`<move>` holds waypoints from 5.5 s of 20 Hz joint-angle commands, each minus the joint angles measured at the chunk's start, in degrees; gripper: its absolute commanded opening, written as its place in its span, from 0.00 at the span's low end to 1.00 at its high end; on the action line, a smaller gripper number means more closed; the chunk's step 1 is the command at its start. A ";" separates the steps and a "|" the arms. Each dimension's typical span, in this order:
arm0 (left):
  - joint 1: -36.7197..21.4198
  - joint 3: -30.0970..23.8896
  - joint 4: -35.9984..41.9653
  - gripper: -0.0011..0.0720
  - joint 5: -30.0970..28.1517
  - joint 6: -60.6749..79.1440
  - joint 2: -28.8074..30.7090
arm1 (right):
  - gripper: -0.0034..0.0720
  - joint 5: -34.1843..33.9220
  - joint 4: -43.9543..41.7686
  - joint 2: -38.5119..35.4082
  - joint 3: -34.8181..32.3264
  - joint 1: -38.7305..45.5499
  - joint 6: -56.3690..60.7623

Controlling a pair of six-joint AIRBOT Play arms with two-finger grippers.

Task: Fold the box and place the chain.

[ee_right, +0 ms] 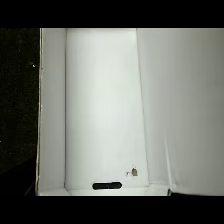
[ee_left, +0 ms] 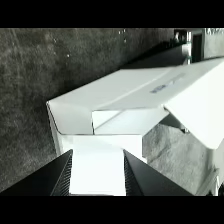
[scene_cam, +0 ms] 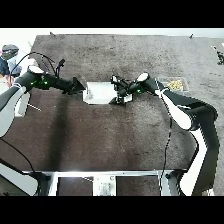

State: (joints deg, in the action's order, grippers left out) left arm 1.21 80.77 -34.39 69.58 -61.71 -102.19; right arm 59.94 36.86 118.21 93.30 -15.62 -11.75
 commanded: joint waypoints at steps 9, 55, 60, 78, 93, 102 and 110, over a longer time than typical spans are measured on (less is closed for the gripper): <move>3.50 -0.11 -4.44 0.50 -2.03 -2.82 0.11 | 0.67 0.04 0.02 0.02 0.00 -0.02 0.00; 24.74 21.31 -58.18 0.20 2.36 -53.99 -10.99 | 0.67 0.04 0.02 0.02 0.00 -0.02 0.00; 23.98 25.55 -58.21 0.39 7.67 -45.27 -10.80 | 0.67 0.04 0.02 0.02 0.00 -0.02 0.00; 10.12 38.21 -46.21 0.63 12.87 -15.56 -9.01 | 0.67 0.04 0.02 0.02 0.00 -0.02 0.00; -4.79 22.80 8.17 0.80 8.85 63.06 -14.01 | 0.67 0.04 0.02 0.02 0.00 -0.02 0.00; -4.59 16.17 3.52 1.00 12.44 80.96 -16.28 | 0.67 0.02 0.02 0.02 0.00 -0.02 0.00; -0.46 14.86 3.02 1.00 11.04 82.99 -16.37 | 0.67 0.04 0.02 0.02 0.00 -0.02 0.00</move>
State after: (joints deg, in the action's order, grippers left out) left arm -0.62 95.92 -30.87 81.21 20.49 -118.48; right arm 59.96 36.91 118.21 93.30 -15.64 -11.77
